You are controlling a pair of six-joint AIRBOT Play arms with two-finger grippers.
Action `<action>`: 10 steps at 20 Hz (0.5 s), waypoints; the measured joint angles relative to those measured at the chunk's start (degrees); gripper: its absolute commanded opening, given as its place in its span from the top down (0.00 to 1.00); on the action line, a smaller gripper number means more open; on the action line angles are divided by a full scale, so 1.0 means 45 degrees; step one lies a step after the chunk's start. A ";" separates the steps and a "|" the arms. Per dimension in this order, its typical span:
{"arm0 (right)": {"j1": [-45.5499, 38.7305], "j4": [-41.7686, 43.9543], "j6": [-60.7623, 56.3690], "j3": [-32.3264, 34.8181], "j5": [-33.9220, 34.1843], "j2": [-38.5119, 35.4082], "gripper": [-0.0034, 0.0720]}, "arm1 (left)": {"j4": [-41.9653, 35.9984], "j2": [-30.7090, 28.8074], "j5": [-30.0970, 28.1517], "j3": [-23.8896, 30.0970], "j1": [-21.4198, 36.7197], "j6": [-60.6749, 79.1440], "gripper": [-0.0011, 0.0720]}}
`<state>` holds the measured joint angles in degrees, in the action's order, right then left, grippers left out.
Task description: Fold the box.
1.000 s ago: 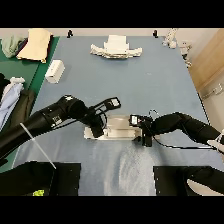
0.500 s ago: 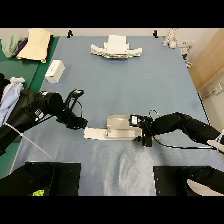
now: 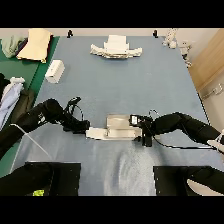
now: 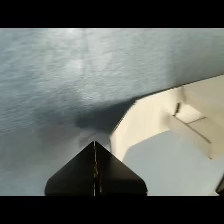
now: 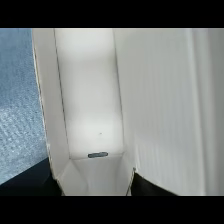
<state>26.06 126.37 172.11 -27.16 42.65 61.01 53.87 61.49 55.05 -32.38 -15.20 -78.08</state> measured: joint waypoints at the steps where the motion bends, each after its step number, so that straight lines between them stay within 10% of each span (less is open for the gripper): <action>1: -0.0005 0.0000 0.0005 0.0000 0.0000 0.0000 0.41 | -0.0597 0.0092 -0.0073 0.0039 0.0015 0.0437 0.97; 10: -0.0005 0.0000 0.0005 0.0000 0.0005 0.0000 0.41 | -0.2667 0.0277 0.0102 0.0102 -0.0559 0.1724 0.96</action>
<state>26.04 126.37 172.13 -27.16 42.68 61.01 41.87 62.74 55.51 -31.92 -17.72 -70.32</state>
